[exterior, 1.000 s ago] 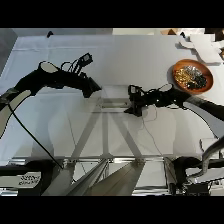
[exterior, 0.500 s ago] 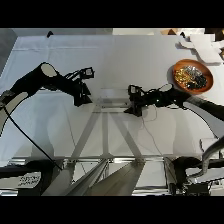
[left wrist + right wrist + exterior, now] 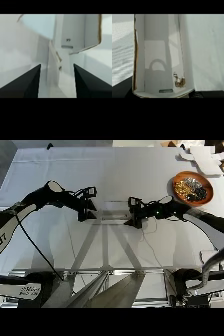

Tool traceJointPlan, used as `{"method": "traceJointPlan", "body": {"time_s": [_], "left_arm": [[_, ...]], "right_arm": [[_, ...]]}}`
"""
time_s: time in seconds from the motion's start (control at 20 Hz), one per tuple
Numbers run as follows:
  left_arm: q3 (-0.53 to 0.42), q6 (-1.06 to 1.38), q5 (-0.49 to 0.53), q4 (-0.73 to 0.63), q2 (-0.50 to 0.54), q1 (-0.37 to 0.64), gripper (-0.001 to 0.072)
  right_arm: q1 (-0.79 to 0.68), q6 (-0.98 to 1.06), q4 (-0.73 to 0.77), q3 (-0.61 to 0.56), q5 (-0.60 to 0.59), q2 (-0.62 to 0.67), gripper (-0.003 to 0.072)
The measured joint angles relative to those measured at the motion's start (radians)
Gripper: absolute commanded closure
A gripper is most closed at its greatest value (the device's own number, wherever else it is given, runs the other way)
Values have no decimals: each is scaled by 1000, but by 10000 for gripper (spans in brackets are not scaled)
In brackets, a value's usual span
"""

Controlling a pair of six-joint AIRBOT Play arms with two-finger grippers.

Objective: Fold the box and place the chain.

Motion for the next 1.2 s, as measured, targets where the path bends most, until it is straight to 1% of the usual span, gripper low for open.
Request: {"method": "traceJointPlan", "body": {"time_s": [0.2, 0.5, 0.6, 0.65, 1.15, 1.2], "left_arm": [[-23, 160, -21, -39, -5, 0, 256], [-46, 254, -87, -91, -6, 1, 261], [-48, 280, -93, -113, -6, 1, 409], [-49, 289, -92, -119, -6, 1, 442], [-50, 317, -27, -114, -6, 1, 446], [-50, 319, -24, -120, -6, 1, 485]], "right_arm": [[0, 0, 0, 0, 0, 0, 260], [0, 0, 0, 0, 0, 0, 260], [0, 0, 0, 0, 0, 0, 260], [0, 0, 0, 0, 0, 0, 260], [0, 0, 0, 0, 0, 0, 260], [0, 0, 0, 0, 0, 0, 260]]}}
